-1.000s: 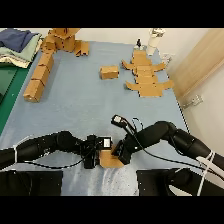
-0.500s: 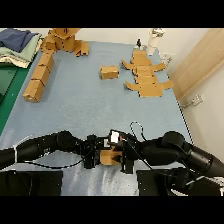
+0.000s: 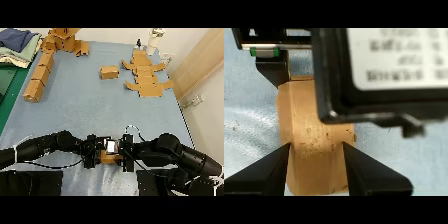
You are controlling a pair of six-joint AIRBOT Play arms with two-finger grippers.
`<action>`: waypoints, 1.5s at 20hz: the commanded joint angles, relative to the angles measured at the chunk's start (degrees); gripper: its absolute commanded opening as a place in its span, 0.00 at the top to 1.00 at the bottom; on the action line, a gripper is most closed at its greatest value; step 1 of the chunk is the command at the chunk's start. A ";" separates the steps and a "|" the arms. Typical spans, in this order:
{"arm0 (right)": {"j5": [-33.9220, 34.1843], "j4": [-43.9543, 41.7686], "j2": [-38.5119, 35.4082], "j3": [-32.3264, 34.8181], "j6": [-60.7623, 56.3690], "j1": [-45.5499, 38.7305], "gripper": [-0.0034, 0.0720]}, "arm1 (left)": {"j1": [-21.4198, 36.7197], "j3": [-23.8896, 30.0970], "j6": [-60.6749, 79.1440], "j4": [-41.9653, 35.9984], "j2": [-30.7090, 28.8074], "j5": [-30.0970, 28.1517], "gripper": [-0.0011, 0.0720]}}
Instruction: Fold the box.
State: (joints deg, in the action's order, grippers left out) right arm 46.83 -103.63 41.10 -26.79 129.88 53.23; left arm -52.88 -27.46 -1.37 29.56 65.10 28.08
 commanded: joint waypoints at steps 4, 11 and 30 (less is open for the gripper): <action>-1.16 1.18 -0.52 -0.04 3.06 1.31 0.26 | 0.04 -0.02 0.07 0.00 -0.04 0.13 0.37; -2.25 10.49 -0.76 -0.02 -5.18 7.89 0.26 | 0.04 -0.02 0.09 0.00 -0.04 0.11 0.37; -3.04 27.34 -0.81 0.90 -18.01 16.55 0.45 | 0.04 -0.02 0.07 0.00 -0.04 0.13 0.37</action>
State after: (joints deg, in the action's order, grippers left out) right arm 43.92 -75.79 40.36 -25.91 112.27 69.71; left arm -52.82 -27.46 -1.41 29.52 65.10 27.99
